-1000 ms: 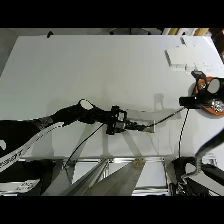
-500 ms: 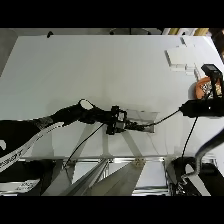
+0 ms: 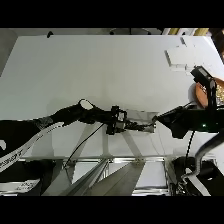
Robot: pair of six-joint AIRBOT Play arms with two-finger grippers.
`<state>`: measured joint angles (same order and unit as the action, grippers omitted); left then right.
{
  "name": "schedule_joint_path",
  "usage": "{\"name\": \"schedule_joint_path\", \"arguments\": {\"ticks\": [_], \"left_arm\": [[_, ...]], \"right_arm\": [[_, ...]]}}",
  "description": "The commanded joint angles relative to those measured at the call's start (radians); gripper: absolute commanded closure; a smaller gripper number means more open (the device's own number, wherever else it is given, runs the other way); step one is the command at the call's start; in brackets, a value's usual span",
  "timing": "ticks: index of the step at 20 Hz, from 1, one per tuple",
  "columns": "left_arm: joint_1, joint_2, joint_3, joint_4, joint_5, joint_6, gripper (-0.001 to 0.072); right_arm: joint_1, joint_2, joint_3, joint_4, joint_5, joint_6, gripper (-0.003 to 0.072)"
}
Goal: Fold the box and place the chain.
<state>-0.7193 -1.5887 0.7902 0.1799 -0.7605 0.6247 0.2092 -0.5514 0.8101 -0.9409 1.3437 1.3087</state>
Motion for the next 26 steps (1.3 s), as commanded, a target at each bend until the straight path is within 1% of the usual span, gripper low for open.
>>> {"name": "schedule_joint_path", "arguments": {"ticks": [1, 4, 9, 10, 11, 12, 13, 15, 17, 18, 20, 22, 24, 26], "left_arm": [[0.001, 0.000, 0.000, 0.000, 0.000, 0.000, 0.0641], [0.001, 0.000, 0.000, 0.000, 0.000, 0.000, 0.0641], [0.001, 0.000, 0.000, 0.000, 0.000, 0.000, 0.0641], [0.001, 0.000, 0.000, 0.000, 0.000, 0.000, 0.0641], [0.001, 0.000, 0.000, 0.000, 0.000, 0.000, 0.0641], [0.001, 0.000, 0.000, 0.000, 0.000, 0.000, 0.0641], [0.001, 0.000, 0.000, 0.000, 0.000, 0.000, 0.0641], [0.001, 0.000, 0.000, 0.000, 0.000, 0.000, 0.0641], [0.001, 0.000, 0.000, 0.000, 0.000, 0.000, 0.0641], [0.001, 0.000, 0.000, 0.000, 0.000, 0.000, 0.0641], [0.001, 0.000, 0.000, 0.000, 0.000, 0.000, 0.0641], [0.001, 0.000, 0.000, 0.000, 0.000, 0.000, 0.0641], [0.001, 0.000, 0.000, 0.000, 0.000, 0.000, 0.0641], [0.001, 0.000, 0.000, 0.000, 0.000, 0.000, 0.0641]], "right_arm": [[0.088, 0.003, 0.000, 0.056, -0.104, -0.008, 0.0666], [0.123, -0.027, -0.016, 0.037, -0.154, -0.008, 0.0666], [0.140, -0.133, -0.184, -0.037, -0.227, -0.009, 0.0664], [0.140, -0.159, -0.214, -0.057, -0.239, -0.009, 0.0633], [0.140, -0.185, -0.229, -0.078, -0.243, -0.009, 0.0527], [0.140, -0.209, -0.229, -0.095, -0.240, -0.009, 0.0406], [0.140, -0.218, -0.229, -0.095, -0.241, -0.017, 0.0349], [0.140, -0.218, -0.200, -0.105, -0.224, -0.067, 0.0348], [0.140, -0.218, -0.127, -0.185, -0.188, -0.060, 0.0349], [0.140, -0.218, -0.079, -0.252, -0.165, -0.051, 0.0351], [0.139, -0.218, 0.012, -0.409, -0.121, -0.016, 0.0388], [0.125, -0.218, 0.063, -0.568, -0.117, 0.051, 0.0392], [0.050, -0.227, 0.066, -0.624, -0.128, 0.074, 0.0393], [-0.060, -0.267, 0.066, -0.626, -0.128, 0.082, 0.0393]]}}
